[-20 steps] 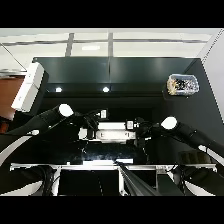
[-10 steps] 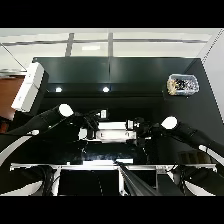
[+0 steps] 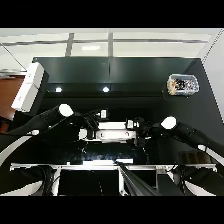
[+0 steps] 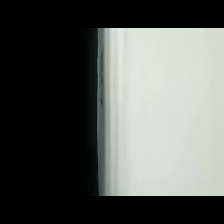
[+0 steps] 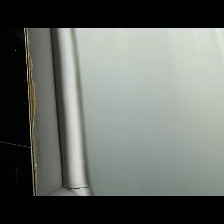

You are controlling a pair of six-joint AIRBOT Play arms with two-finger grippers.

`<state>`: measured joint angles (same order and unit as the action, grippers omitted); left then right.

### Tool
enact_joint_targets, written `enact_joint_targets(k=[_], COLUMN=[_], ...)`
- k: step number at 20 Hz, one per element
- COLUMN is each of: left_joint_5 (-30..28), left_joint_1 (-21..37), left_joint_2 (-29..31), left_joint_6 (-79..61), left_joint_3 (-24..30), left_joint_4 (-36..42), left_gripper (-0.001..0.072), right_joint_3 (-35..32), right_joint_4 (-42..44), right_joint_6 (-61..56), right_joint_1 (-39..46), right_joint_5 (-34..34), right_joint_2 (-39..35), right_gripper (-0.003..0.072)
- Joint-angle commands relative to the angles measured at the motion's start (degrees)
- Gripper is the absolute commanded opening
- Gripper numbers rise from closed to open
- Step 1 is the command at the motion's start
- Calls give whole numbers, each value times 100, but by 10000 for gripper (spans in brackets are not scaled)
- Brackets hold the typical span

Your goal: Fold the box and place the chain.

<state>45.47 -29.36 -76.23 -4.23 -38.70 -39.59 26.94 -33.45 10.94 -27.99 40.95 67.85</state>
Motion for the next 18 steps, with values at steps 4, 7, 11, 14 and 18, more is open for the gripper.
enact_joint_targets(k=[4,7,11,14,18], left_joint_5=[-4,-2,-2,2,-2], left_joint_1=[-2,-2,-2,-2,-2], left_joint_2=[2,2,2,2,31], left_joint_6=[0,0,-2,0,2], left_joint_3=[-4,-4,-4,-4,-4], left_joint_4=[0,0,2,2,0], left_gripper=[30,30,31,47,380], right_joint_3=[-17,-17,-17,-17,-17], right_joint_4=[-7,-7,-7,-4,-4], right_joint_6=[0,0,0,0,0], right_joint_1=[-7,-7,-7,-7,-7], right_joint_5=[0,0,0,4,2], right_joint_2=[28,31,31,31,31], right_gripper=[598,598,597,434,434])
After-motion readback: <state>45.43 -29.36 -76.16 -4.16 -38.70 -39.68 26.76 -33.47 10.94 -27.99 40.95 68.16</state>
